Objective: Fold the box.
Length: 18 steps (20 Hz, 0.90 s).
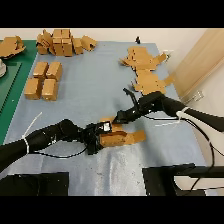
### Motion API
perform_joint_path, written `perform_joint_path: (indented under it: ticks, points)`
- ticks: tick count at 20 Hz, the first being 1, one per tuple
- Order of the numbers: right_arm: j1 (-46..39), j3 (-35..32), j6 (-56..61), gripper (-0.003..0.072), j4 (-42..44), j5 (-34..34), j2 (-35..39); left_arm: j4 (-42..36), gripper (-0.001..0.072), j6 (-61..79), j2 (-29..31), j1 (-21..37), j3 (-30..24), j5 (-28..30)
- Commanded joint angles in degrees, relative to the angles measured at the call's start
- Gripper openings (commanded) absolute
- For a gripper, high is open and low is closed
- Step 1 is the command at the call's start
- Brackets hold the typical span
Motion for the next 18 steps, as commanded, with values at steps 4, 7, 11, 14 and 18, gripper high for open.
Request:
perform_joint_path:
  ticks: [4, 7, 11, 14, 18]
  points:
    - [-3.3, -0.2, 13.9, 0.0003, -32.3, -5.7, 23.6, 0.0, 0.0517, 0.0, 0.0, 0.0, 0.0, 0.0]
    - [-3.3, -6.0, 7.4, 0.0005, -33.9, -8.7, 36.9, 0.0, 0.0517, 0.0, 0.0, 0.0, 0.0, 0.0]
    - [-1.5, -16.0, -6.4, 0.0357, -32.5, -6.4, 41.4, 0.0, 0.0518, 0.0, 0.0, 0.0, 0.0, -0.1]
    - [3.0, -17.9, -14.9, 0.0452, -32.3, -0.5, 35.8, 0.0, 0.0517, 0.0, 0.0, 0.0, 0.0, 0.0]
    - [7.5, -17.9, -16.1, 0.045, -32.3, 10.2, 31.1, 0.0, 0.0517, 0.0, 0.0, 0.0, 0.0, 0.0]
